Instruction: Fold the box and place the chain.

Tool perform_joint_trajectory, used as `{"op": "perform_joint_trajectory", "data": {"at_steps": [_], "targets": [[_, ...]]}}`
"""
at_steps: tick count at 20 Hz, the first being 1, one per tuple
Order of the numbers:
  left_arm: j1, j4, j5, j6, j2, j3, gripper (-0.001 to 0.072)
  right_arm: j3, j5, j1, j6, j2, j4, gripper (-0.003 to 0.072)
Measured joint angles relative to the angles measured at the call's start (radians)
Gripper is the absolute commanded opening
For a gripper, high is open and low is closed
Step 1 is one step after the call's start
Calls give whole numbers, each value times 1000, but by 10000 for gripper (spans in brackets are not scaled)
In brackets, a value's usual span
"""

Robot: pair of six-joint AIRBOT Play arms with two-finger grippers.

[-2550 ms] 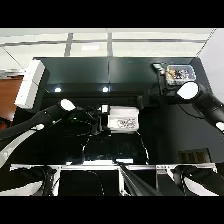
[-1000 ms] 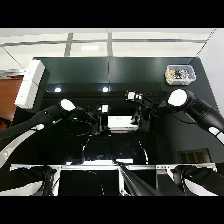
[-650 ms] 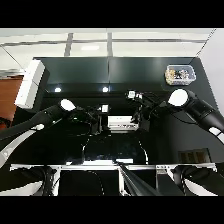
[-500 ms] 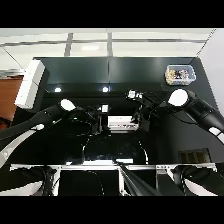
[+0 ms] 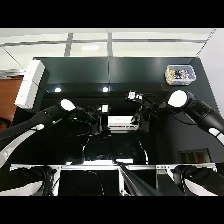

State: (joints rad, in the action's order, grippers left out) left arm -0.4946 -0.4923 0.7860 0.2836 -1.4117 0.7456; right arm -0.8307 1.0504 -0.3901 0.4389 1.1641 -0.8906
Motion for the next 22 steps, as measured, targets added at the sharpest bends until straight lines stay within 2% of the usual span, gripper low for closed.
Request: {"op": "perform_joint_trajectory", "data": {"at_steps": [4, 5, 6, 18, 22], "targets": [[0, 0, 0, 1, 0, 0, 334, 12, 10, 0, 4, 0, -7, 140], [0, 0, 0, 1, 0, 0, 334, 13, 11, 0, 4, 0, -8, 272], [0, 0, -1, 1, 0, 0, 334, 14, 10, 0, 4, 0, -9, 285], [0, 0, 0, 0, 0, 0, 334, 37, -19, -4, 41, 0, 2, 284], [0, 0, 0, 0, 0, 0, 334, 17, 45, 18, 111, -17, -2, 284]]}}
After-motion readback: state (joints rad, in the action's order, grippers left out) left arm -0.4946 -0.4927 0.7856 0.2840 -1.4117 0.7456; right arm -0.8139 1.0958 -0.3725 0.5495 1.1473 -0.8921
